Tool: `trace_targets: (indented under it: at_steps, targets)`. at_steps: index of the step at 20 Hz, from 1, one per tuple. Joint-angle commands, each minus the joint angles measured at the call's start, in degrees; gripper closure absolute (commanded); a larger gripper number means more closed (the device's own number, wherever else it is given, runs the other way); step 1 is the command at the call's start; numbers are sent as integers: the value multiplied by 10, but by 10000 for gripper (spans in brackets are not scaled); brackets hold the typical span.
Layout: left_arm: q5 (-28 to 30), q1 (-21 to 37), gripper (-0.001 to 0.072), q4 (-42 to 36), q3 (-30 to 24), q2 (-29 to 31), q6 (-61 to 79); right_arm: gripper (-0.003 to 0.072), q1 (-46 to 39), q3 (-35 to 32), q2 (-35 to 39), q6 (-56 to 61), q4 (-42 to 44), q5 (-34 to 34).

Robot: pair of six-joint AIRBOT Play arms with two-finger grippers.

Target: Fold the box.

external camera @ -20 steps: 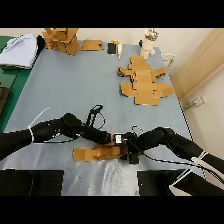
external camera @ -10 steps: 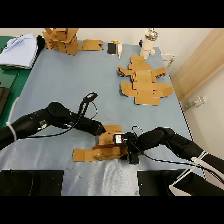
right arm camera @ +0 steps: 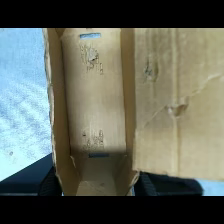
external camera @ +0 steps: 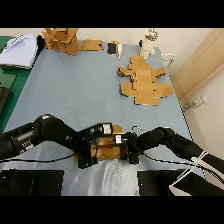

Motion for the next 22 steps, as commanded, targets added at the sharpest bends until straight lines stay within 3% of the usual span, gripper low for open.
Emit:
trace_targets:
  at_steps: [1,5,13,16,18,22]
  targets:
    - [-2,-52,24,99,0,-21,17,152,0,0,0,0,0,0]
    - [-7,-22,6,140,0,-59,-32,152,0,0,0,0,0,0]
    - [-40,42,6,135,-2,-60,-50,152,0,0,0,0,0,0]
    - [-6,46,7,70,-28,-60,11,152,0,0,0,0,0,0]
    - [51,46,7,-3,-63,-60,74,152,0,0,0,0,0,0]
    - [109,45,7,-34,-89,-60,101,152,0,0,0,0,0,0]
